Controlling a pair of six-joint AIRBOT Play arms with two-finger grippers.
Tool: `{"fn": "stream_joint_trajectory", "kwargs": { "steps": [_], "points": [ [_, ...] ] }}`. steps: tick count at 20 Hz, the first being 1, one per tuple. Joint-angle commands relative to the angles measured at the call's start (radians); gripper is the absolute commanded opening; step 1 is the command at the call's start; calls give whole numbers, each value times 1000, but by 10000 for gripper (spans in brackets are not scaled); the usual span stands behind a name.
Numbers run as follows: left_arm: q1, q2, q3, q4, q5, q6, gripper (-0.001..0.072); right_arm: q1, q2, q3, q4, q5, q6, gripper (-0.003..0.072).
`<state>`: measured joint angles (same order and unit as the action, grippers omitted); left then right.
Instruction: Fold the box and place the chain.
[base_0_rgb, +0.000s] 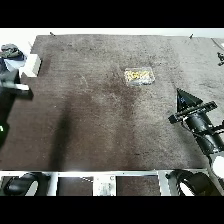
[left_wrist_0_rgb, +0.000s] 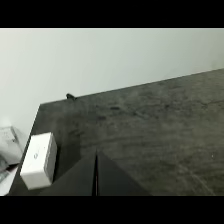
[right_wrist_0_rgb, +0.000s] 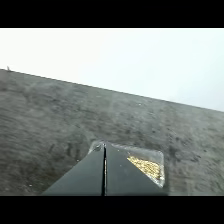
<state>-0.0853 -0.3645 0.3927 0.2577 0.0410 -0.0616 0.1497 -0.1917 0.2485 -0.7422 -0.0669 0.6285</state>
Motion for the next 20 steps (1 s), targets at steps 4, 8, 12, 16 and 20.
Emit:
{"fn": "stream_joint_trajectory", "kwargs": {
  "steps": [4, 8, 12, 16, 20],
  "points": [
    [-45, 234, -234, -7, 25, -35, 11, 1, 12, -86, 32, -126, 3, -9],
    [-45, 234, -233, -8, 12, -36, 12, 1, 11, -86, 32, -143, 1, -9],
    [-45, 234, -233, -8, 2, -36, 12, 1, 11, -86, 31, -145, 1, -9],
    [-45, 234, -233, -8, -2, -35, 12, 1, 11, -86, 31, -155, 1, -9],
    [-45, 234, -233, -8, 1, -35, 12, 1, 11, -85, 31, -160, 1, -9]
  ]
}}
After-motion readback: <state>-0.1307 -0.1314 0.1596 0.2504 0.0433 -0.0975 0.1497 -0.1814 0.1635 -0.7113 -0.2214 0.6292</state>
